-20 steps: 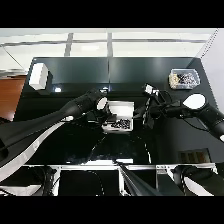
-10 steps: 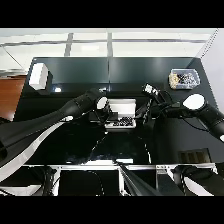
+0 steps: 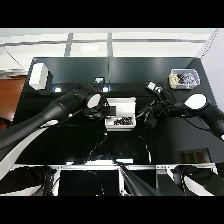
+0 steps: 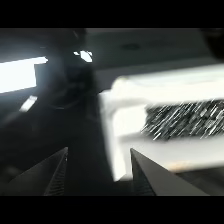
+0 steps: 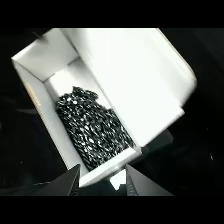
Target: Fold the box and place the chain.
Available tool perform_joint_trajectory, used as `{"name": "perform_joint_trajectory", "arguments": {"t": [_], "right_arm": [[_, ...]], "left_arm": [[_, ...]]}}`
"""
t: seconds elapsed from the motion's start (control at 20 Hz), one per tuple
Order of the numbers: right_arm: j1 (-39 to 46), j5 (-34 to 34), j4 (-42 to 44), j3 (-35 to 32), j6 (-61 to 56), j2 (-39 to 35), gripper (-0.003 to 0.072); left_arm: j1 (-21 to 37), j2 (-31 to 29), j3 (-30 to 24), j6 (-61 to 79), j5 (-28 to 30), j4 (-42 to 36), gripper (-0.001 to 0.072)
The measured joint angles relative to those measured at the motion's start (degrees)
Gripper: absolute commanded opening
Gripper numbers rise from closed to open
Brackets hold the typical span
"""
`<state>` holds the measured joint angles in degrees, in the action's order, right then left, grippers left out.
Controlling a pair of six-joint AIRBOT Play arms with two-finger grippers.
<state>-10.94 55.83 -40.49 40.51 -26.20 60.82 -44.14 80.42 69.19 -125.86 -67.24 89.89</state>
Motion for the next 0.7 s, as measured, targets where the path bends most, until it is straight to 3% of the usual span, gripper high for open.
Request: {"name": "perform_joint_trajectory", "arguments": {"t": [0.25, 0.4, 0.5, 0.6, 0.65, 0.7], "right_arm": [[3.6, -0.4, -0.5, 0.0, -3.0, 0.0, 0.0325], [4.5, -2.1, -0.7, 0.0, -3.6, 0.0, 0.0326], [4.7, -4.5, -0.6, 0.0, -3.8, 0.0, 0.0327], [4.9, -6.6, -0.5, 0.0, -3.9, 0.0, 0.0327], [4.9, -7.6, -0.5, 0.0, -3.9, 0.0, 0.0327], [5.0, -8.2, -0.5, 0.0, -3.9, 0.0, 0.0327]], "left_arm": [[4.5, -11.0, -7.0, 11.6, -2.1, 1.9, 0.0472], [8.8, -17.5, -16.3, 16.7, 3.1, -0.5, 0.0472], [13.8, -19.3, -22.6, 23.2, 8.9, -8.6, 0.0472], [18.9, -19.4, -27.1, 37.7, 13.6, -21.5, 0.0472], [20.9, -19.0, -28.7, 47.4, 14.9, -27.9, 0.052], [22.3, -18.6, -29.9, 57.4, 15.2, -32.9, 0.0703]]}}
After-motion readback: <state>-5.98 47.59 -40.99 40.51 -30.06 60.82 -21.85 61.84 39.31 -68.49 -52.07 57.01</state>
